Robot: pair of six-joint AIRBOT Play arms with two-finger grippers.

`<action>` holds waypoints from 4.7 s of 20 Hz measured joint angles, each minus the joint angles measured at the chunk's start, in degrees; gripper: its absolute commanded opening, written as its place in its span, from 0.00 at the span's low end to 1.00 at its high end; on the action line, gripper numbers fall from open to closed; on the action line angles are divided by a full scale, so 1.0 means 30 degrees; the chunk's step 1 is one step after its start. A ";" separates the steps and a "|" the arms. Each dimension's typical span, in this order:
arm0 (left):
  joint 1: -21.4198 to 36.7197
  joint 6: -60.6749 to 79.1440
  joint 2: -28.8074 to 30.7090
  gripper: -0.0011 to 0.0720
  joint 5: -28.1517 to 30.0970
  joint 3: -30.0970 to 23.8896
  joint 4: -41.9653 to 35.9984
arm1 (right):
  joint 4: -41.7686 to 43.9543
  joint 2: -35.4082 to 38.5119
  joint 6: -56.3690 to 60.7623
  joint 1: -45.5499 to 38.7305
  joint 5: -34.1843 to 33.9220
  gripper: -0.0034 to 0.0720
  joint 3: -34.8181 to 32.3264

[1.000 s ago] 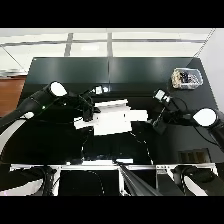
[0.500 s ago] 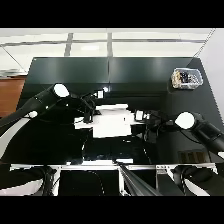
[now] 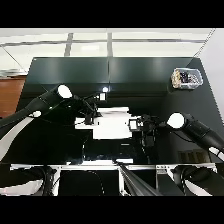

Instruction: Fold the box and place the chain.

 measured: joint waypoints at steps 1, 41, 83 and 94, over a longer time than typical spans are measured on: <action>0.0000 0.0000 -0.0022 0.05 -0.0007 0.0000 0.0000 | 0.0226 -0.0219 -0.0291 0.0182 -0.0226 0.98 0.0000; -0.0022 0.0000 -0.0765 0.05 -0.0539 0.0000 -0.0707 | 0.7118 -0.1690 -0.3876 -0.1654 -0.3198 0.98 0.1158; -0.0022 -0.0007 -0.0787 0.05 -0.0430 0.0000 -0.0707 | 0.6215 -0.5399 -0.5770 -0.1122 -0.2783 0.98 0.1749; -0.0022 0.0007 -0.0787 0.05 -0.0488 0.0000 -0.0707 | 0.6207 -0.5457 -0.5923 -0.0940 -0.2419 0.98 0.1858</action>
